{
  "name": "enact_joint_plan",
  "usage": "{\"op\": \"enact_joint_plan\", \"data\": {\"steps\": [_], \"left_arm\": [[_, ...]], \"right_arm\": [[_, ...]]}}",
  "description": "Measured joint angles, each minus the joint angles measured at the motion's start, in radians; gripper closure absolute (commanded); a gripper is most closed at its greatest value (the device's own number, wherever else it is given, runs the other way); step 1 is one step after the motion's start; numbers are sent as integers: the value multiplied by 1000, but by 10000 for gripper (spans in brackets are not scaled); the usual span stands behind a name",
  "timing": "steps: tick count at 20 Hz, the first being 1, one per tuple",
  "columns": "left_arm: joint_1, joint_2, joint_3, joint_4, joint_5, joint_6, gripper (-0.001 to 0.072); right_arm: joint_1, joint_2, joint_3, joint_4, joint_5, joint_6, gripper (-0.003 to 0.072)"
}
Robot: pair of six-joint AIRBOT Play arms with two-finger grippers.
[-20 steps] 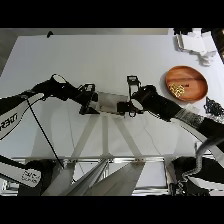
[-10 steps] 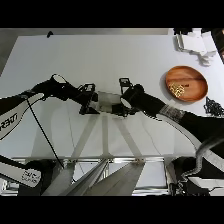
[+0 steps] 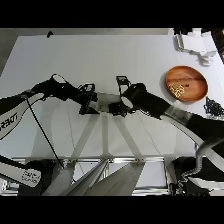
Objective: Fold the box and place the chain.
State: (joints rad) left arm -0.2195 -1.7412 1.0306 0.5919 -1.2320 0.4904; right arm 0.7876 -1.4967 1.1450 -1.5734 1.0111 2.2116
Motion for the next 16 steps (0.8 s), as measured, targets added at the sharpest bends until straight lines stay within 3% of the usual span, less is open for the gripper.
{"op": "enact_joint_plan", "data": {"steps": [5,8,12,16], "left_arm": [[0,0,0,0,0,0,551],[0,0,0,0,0,-1,551],[0,0,0,-1,0,-1,551],[0,0,0,0,0,-1,551]], "right_arm": [[-85,206,0,-7,49,-207,135],[-211,288,0,-107,112,-311,125],[-470,311,0,-203,156,-435,122],[-763,255,0,-124,110,-530,28]]}}
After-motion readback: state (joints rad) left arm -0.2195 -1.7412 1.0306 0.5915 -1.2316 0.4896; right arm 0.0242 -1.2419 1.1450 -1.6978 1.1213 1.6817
